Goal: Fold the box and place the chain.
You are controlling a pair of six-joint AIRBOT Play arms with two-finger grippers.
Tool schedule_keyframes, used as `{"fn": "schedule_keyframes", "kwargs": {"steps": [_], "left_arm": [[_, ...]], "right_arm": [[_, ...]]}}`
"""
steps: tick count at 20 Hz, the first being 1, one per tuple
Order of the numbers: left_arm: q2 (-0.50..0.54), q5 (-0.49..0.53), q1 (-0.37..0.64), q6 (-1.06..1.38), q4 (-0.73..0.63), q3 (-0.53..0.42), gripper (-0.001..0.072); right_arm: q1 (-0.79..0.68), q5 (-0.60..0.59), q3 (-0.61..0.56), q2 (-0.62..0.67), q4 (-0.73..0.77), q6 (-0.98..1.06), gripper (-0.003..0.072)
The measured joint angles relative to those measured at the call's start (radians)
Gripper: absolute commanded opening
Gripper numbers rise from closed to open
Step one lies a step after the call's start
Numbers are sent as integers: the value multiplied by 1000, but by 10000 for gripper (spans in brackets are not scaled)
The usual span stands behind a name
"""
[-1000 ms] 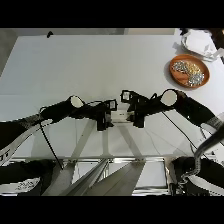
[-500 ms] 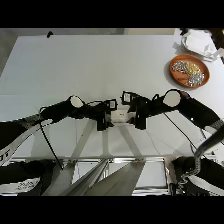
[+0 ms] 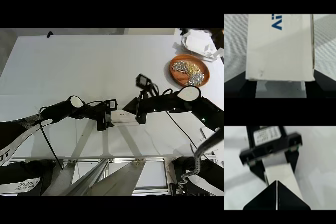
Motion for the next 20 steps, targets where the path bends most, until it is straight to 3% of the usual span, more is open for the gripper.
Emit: {"fn": "schedule_keyframes", "kwargs": {"steps": [4,8,20], "left_arm": [[0,0,0,0,0,0,333],[0,0,0,0,0,0,333],[0,0,0,1,0,0,333]], "right_arm": [[-79,39,-124,-42,262,-156,13],[-82,51,-193,-143,350,-227,13],[-52,4,-227,-226,302,-234,13]]}}
